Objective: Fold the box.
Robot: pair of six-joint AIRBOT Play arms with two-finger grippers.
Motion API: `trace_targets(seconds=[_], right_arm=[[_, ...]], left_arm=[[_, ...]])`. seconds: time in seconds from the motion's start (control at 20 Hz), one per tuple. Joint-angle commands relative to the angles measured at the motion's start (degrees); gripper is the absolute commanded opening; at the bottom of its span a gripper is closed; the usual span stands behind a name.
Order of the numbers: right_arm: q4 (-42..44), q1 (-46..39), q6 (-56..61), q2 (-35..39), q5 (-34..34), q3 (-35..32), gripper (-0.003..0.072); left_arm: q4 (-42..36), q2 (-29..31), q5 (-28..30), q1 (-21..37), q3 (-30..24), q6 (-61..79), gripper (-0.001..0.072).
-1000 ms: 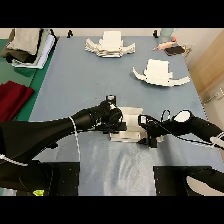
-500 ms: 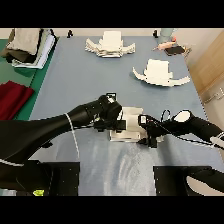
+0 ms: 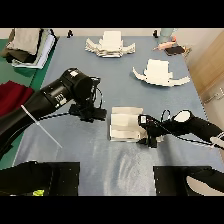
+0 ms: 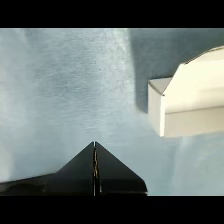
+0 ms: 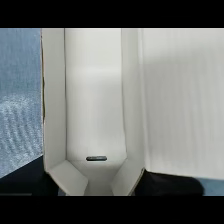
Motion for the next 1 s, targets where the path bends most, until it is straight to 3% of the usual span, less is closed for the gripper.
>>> trace_targets(seconds=[0.0, 0.15, 0.25, 0.4, 0.45, 0.5, 0.55, 0.75, 0.95], right_arm=[[0.0, 0.0, 0.0, 0.0, 0.1, 0.0, 0.0567], [0.0, 0.0, 0.0, 0.0, 0.1, 0.0, 0.0567], [0.0, 0.0, 0.0, 0.0, 0.0, 0.0, 0.0567], [0.0, 0.0, 0.0, 0.0, 0.1, 0.0, 0.0567], [0.0, 0.0, 0.0, 0.0, 0.1, 0.0, 0.0567], [0.0, 0.0, 0.0, 0.0, 0.1, 0.0, 0.0568], [0.0, 0.0, 0.0, 0.0, 0.0, 0.0, 0.0567], [0.0, 0.0, 0.0, 0.0, 0.1, 0.0, 0.0568], [0.0, 0.0, 0.0, 0.0, 0.1, 0.0, 0.0567]], left_arm=[[-0.9, 1.3, 3.8, 2.6, -0.7, 15.8, 0.0018], [-1.0, 1.2, 10.3, 2.6, -1.7, 30.1, 0.0018], [-8.5, 1.5, 9.0, 5.9, -3.5, 45.7, 0.0017], [-19.5, 2.3, 9.9, 13.3, -12.7, 72.6, 0.0019], [-21.2, 2.2, 10.7, 14.8, -16.0, 81.7, 0.0107], [-22.9, 2.2, 14.2, 15.7, -18.8, 86.1, 0.048], [-24.8, 2.2, 19.7, 16.2, -21.3, 89.9, 0.0647], [-38.5, 2.2, 33.8, 16.1, -27.8, 111.7, 0.0703], [-47.1, 2.2, 36.5, 14.8, -32.1, 127.4, 0.0703]])
